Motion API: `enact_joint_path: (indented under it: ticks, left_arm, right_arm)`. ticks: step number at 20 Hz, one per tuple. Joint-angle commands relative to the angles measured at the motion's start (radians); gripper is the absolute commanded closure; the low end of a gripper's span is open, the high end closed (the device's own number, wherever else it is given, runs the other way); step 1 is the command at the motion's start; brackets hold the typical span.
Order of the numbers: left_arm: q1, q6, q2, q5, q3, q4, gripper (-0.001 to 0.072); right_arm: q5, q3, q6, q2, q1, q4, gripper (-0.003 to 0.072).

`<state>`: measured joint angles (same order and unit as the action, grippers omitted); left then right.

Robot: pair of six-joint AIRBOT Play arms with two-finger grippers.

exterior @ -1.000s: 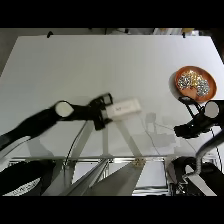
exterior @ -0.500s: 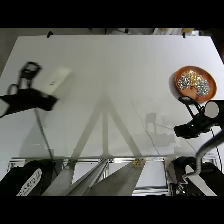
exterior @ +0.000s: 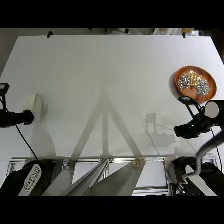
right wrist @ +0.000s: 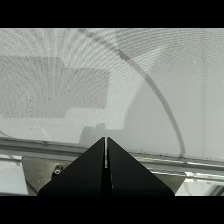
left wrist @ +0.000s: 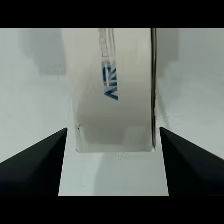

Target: Fold the box and place the chain.

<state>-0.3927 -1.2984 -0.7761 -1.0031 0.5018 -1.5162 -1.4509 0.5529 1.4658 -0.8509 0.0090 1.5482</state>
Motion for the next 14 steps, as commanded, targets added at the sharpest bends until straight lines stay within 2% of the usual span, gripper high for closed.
enact_joint_path:
  ticks: [1, 2, 5, 11, 14]
  left_arm:
    - [-0.020, -0.007, -0.001, -0.001, -0.056, -0.011, 0.0037]
    - [-0.020, -0.008, 0.003, -0.005, -0.056, -0.011, 0.0009]
    - [-0.020, -0.008, 0.054, -0.008, -0.056, -0.011, 0.0008]
    - [0.014, -0.011, 0.274, -0.015, -0.056, -0.011, 0.0011]
    - [0.026, -0.012, 0.331, -0.019, -0.056, -0.010, 0.0012]
  right_arm:
    - [0.000, 0.000, 0.000, 0.001, -0.001, 0.000, 0.0667]
    - [0.000, 0.000, 0.000, 0.001, -0.001, 0.000, 0.0667]
    - [0.000, 0.000, 0.000, 0.001, -0.001, 0.000, 0.0667]
    - [0.000, 0.000, 0.000, 0.001, -0.001, 0.000, 0.0667]
    - [0.000, 0.000, 0.000, 0.001, -0.001, 0.000, 0.0667]
